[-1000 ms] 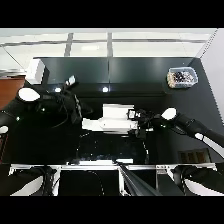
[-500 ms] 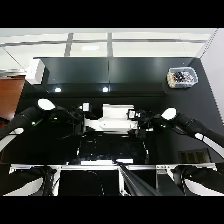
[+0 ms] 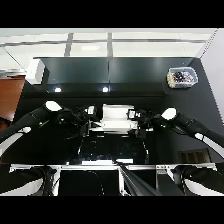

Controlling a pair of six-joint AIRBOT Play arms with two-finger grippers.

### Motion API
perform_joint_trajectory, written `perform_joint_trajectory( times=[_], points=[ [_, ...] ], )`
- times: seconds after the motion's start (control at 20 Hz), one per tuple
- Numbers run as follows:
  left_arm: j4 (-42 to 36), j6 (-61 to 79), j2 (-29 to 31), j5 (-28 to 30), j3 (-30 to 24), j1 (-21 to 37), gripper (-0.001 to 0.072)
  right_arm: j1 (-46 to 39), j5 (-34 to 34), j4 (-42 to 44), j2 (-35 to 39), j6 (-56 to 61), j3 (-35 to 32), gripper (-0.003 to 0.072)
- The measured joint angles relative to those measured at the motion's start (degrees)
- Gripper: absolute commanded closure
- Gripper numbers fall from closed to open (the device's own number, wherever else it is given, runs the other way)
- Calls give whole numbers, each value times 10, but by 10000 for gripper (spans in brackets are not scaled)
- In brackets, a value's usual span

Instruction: Fold the box and place the chain.

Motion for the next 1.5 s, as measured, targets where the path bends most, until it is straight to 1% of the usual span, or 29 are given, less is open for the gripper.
perform_joint_trajectory(
  times=[0.25, 0.65, 1.05, 1.5],
  points=[
    [-53, 7, -7, 3, 0, -10, 492, 0, 0, 0, 0, 0, 0, 517],
    [-102, 9, -16, 38, 8, -41, 491, 0, 0, 0, 0, 0, 0, 517],
    [-112, 9, -18, 55, 10, -50, 491, 0, 0, 0, 0, 0, 0, 517],
    [-101, -13, -18, 44, 11, -57, 492, 0, 0, -1, 0, -2, 0, 517]
  ],
)
